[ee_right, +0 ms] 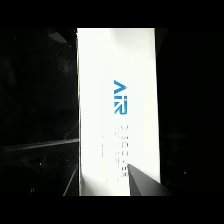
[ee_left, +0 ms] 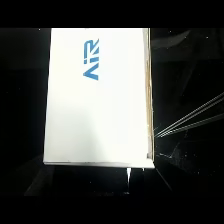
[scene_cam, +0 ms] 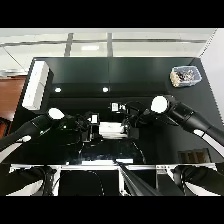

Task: Fold the box and place the chain.

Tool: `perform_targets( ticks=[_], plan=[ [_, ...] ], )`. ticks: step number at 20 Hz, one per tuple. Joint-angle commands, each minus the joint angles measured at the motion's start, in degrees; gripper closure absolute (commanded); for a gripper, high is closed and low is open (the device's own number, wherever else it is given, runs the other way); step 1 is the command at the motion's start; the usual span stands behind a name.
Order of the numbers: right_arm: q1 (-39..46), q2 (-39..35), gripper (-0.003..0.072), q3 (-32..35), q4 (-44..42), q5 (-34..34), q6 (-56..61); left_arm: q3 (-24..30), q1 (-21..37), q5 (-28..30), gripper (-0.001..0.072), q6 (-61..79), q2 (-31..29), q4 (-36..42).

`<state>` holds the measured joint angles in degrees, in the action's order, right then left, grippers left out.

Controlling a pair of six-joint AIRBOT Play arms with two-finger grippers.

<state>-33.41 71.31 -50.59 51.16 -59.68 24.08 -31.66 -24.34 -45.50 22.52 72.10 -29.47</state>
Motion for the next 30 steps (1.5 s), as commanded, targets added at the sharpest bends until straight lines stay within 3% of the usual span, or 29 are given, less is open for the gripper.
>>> perform_targets(
  ticks=[1,11,17,18,19,21,26,30],
  plan=[
    [-0.07,0.04,0.0291,0.33,0.00,0.04,0.83,-0.04,-0.02,-0.02,0.0329,-0.02,0.04,-0.02],
    [-0.02,-0.13,0.0299,0.52,-0.17,-1.81,5.97,-0.04,-0.02,-0.02,0.0329,-0.02,0.04,-0.02],
    [2.49,-6.01,0.0301,-2.01,-5.20,-3.82,26.75,-0.04,-0.02,0.00,0.0329,-0.02,0.04,-0.02],
    [3.02,-6.21,0.0370,-1.92,-5.90,-6.12,32.22,-0.04,-0.02,0.00,0.0329,-0.02,0.04,-0.02],
    [3.04,-6.21,0.0669,-1.25,-6.40,-8.31,36.85,-0.04,-0.02,0.00,0.0329,-0.02,0.04,-0.02],
    [2.56,-6.10,0.0673,1.92,-9.53,-7.78,40.35,-0.04,-0.02,0.00,0.0329,-0.04,0.04,-0.02],
    [2.69,-2.51,0.0673,9.09,-25.09,6.93,42.77,-0.04,-0.02,-0.02,0.0329,-0.02,0.04,-0.02],
    [2.69,0.59,0.0673,9.18,-25.05,9.55,42.77,-0.04,-0.02,-0.02,0.0329,-0.02,0.04,-0.02]
  ],
)
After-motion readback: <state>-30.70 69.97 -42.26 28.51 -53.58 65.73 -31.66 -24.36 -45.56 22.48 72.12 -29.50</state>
